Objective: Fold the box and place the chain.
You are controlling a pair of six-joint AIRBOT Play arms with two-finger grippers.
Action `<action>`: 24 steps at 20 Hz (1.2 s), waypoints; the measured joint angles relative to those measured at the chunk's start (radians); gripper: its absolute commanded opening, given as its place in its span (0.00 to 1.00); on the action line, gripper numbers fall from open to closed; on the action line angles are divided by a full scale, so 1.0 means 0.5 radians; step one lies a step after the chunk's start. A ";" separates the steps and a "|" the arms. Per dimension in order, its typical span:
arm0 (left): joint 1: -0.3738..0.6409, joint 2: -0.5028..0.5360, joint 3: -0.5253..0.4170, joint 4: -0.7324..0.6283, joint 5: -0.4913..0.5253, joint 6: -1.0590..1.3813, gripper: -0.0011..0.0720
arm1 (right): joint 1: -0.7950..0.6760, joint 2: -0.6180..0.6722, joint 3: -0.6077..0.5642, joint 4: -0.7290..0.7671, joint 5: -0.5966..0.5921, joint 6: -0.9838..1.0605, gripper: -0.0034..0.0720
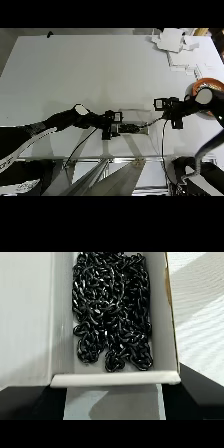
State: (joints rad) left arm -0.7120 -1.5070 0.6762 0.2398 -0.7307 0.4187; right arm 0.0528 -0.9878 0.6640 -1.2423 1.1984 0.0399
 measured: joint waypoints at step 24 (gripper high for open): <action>0.000 0.000 0.000 0.001 -0.001 0.000 0.31 | 0.956 0.194 -0.038 0.467 -0.420 0.348 0.08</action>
State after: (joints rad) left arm -0.7120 -1.5070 0.6762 0.2401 -0.7311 0.4187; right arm 0.5308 -0.8909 0.6449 -1.0088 0.9886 0.2138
